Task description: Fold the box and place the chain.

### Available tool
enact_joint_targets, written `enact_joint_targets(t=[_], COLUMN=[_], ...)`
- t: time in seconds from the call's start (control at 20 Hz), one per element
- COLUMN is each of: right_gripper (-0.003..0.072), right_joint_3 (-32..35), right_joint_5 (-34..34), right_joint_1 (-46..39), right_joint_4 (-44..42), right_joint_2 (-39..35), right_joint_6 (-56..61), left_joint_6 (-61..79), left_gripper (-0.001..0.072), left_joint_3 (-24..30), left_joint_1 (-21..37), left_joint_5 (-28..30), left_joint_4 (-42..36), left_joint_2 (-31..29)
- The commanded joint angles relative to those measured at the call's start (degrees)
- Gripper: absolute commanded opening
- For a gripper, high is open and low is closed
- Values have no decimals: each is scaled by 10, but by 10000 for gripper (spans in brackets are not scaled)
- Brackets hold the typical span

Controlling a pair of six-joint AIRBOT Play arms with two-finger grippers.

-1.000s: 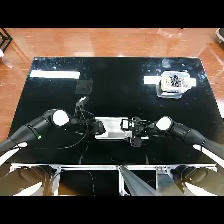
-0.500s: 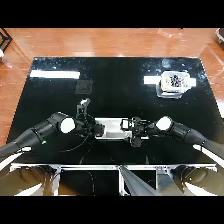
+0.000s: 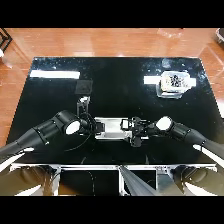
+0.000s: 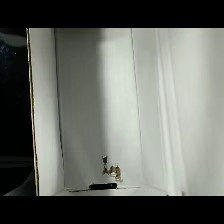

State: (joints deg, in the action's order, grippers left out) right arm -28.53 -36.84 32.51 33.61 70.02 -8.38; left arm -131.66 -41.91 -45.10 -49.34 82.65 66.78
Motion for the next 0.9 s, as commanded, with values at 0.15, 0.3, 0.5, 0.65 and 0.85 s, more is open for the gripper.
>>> enact_joint_targets(t=[0.15, 0.3, 0.5, 0.65, 0.85], right_gripper=[429, 430, 429, 430, 429], right_joint_3=[0, 0, 0, 0, 0], right_joint_5=[1, 1, 1, 1, 1], right_joint_1=[0, 0, 0, 0, 0], right_joint_4=[-1, -1, -1, -1, -1], right_joint_2=[0, 0, 0, 0, 0], right_joint_6=[0, 0, 0, 0, 0], left_joint_6=[-32, -37, -37, -37, -37], left_gripper=[451, 451, 450, 442, 433], left_joint_3=[-36, -49, -52, -53, -54], left_joint_1=[-38, -42, -42, -42, -42], left_joint_5=[-20, -24, -24, -24, -31], left_joint_4=[16, 18, 20, 22, 24], left_joint_2=[50, 71, 81, 81, 81])
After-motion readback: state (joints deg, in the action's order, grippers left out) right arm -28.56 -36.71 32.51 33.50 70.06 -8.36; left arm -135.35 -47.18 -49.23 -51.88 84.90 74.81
